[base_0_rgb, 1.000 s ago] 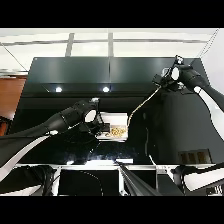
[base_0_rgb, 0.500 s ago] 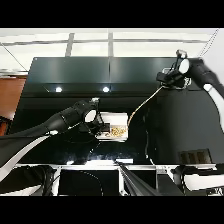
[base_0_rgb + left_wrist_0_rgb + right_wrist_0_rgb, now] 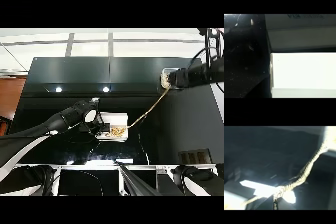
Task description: Fold the box and place the chain.
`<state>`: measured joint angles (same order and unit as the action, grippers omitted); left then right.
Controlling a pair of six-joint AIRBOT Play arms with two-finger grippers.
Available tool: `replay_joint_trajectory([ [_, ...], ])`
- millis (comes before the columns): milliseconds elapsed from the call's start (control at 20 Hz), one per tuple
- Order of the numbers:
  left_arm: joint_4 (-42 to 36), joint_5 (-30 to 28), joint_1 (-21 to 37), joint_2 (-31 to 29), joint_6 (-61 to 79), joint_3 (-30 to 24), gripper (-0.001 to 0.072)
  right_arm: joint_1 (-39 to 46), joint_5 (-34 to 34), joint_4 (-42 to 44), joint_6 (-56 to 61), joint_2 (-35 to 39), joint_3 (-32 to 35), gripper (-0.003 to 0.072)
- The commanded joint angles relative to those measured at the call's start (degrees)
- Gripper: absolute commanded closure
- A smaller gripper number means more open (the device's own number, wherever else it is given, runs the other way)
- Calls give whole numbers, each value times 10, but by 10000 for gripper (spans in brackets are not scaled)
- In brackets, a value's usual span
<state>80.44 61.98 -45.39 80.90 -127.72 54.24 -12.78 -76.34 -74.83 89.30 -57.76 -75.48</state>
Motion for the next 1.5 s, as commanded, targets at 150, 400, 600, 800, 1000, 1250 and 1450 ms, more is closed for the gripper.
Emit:
replay_joint_trajectory([
  [150,0,0,0,0,0,0,678,-124,-17,141,-26,65,110,679],
  [400,0,0,0,0,0,0,678,-199,127,223,-27,64,212,679],
  [600,0,0,0,0,0,0,679,-224,170,263,-28,64,230,679],
  [800,0,0,0,0,0,0,678,-223,192,318,-58,63,230,679],
  [1000,0,0,0,0,0,0,678,-224,218,318,-59,40,246,678],
  [1250,0,0,0,0,0,0,678,-216,221,326,-94,5,253,201],
  [1450,0,2,0,0,0,0,678,-96,121,303,-120,45,253,114],
])
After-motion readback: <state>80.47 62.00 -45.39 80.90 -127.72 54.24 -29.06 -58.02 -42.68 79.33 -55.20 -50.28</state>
